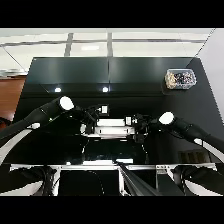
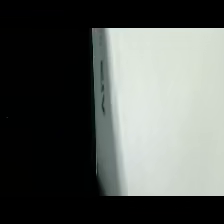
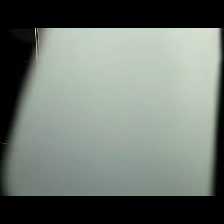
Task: Fold the box and place the chain.
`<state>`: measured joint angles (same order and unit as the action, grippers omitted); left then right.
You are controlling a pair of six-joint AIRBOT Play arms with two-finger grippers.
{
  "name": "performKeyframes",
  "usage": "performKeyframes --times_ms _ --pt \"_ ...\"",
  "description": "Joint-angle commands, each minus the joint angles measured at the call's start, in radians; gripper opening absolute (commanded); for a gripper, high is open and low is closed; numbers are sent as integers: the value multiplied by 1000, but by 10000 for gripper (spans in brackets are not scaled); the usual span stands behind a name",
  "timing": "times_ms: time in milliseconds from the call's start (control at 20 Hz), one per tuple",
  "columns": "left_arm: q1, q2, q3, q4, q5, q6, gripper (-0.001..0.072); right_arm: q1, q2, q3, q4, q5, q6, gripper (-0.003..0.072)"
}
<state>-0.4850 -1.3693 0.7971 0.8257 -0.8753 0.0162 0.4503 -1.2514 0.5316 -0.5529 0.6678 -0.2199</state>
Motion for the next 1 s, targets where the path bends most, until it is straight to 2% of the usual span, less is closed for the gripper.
performKeyframes --times_ms 0,50,100,250,350,400,450,500,550,600,650,700,750,850,950 --pt "3 24 2 16 4 -69 399 0 0 0 0 1 0 483" --pt "8 46 2 44 3 -110 518 0 0 0 0 1 0 484" --pt "13 77 2 93 -3 -154 581 0 0 0 1 1 0 484" --pt "34 195 1 249 -32 -374 583 0 0 0 2 -7 6 467" --pt "48 269 1 314 -116 -555 581 0 0 0 3 -16 14 467" --pt "55 299 1 326 -174 -621 551 0 0 0 3 -17 14 467" --pt "60 321 1 315 -239 -686 341 0 0 0 3 -16 14 467" --pt "60 332 -1 296 -300 -742 171 0 0 0 3 -16 14 466" --pt "58 332 -2 256 -370 -760 76 0 0 0 3 -16 14 466" --pt "57 325 -6 186 -438 -762 27 0 0 0 2 -16 14 442" --pt "57 322 -23 96 -472 -762 26 0 0 0 2 -16 14 250" --pt "52 322 -51 10 -462 -761 26 0 0 0 2 -16 14 127" --pt "43 322 -84 -70 -426 -761 26 0 0 0 2 -16 14 136" --pt "13 322 -147 -182 -288 -739 26 0 0 0 2 -16 14 136" --pt "-6 322 -169 -219 -98 -710 26 0 0 0 3 -16 14 135"
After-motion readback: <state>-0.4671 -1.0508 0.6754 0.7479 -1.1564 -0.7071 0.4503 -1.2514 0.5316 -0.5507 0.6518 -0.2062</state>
